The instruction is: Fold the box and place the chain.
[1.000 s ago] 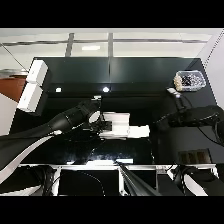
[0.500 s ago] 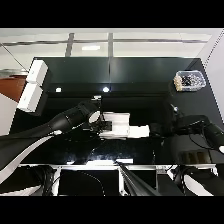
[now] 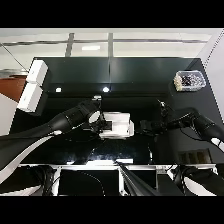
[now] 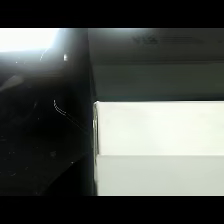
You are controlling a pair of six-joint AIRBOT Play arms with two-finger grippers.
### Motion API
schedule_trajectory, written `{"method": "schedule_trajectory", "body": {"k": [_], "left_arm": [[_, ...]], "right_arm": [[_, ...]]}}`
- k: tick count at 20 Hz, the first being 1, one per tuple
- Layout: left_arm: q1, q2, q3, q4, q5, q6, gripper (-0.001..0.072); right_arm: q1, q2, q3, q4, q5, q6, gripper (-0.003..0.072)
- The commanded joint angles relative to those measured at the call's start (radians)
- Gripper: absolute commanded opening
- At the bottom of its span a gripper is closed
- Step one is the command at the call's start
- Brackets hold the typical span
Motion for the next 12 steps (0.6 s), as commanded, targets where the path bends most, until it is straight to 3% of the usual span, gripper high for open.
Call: {"method": "schedule_trajectory", "body": {"k": [1, 5, 12], "left_arm": [[0.000, -0.001, 0.000, -0.002, 0.003, 0.000, 0.0026], [0.000, -0.001, 0.000, -0.002, 0.002, 0.000, 0.0026], [-0.001, -0.001, 0.000, -0.002, 0.001, 0.000, 0.0026]], "right_arm": [[0.009, -0.003, 0.060, -0.007, -0.075, -0.013, 0.0508], [0.061, -0.003, 0.084, -0.005, -0.058, -0.003, 0.0508], [0.211, -0.006, 0.092, -0.088, 0.132, 0.146, 0.0507]]}}
